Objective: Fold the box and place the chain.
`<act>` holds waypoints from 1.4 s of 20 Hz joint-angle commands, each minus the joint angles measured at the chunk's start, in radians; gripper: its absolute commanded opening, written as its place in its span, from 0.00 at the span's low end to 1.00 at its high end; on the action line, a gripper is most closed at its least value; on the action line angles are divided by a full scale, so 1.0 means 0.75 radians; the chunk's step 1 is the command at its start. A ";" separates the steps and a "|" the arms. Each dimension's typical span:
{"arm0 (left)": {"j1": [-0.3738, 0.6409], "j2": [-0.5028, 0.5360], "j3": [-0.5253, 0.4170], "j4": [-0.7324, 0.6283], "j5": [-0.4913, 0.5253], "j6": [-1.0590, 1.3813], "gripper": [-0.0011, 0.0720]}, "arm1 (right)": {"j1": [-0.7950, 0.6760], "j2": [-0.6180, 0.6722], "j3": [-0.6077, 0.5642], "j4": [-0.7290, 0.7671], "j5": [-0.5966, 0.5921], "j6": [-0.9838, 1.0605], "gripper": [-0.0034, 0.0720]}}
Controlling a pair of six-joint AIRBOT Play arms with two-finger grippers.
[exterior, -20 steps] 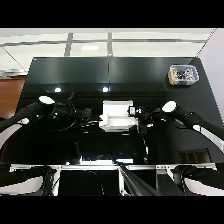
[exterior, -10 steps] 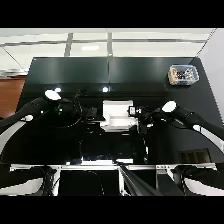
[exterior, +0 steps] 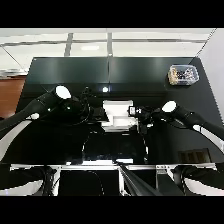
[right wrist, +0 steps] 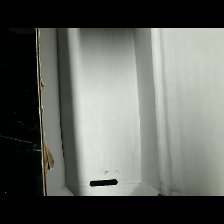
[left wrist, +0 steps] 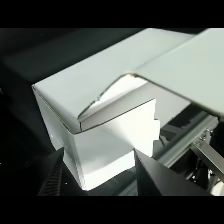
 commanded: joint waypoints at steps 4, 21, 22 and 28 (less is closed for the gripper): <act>-0.112 -0.001 0.031 0.280 0.132 -0.339 0.69 | 0.001 0.001 -0.001 0.001 0.001 0.001 0.60; -0.290 -0.122 0.300 0.680 -0.047 -0.694 0.68 | 0.000 0.001 -0.001 0.000 0.001 0.000 0.60; -0.291 -0.122 0.311 0.664 -0.054 -0.694 0.64 | 0.001 0.001 -0.001 0.000 0.001 0.000 0.60; -0.342 -0.123 0.339 0.664 -0.071 -0.748 0.31 | 0.001 0.001 -0.001 0.000 0.000 0.000 0.60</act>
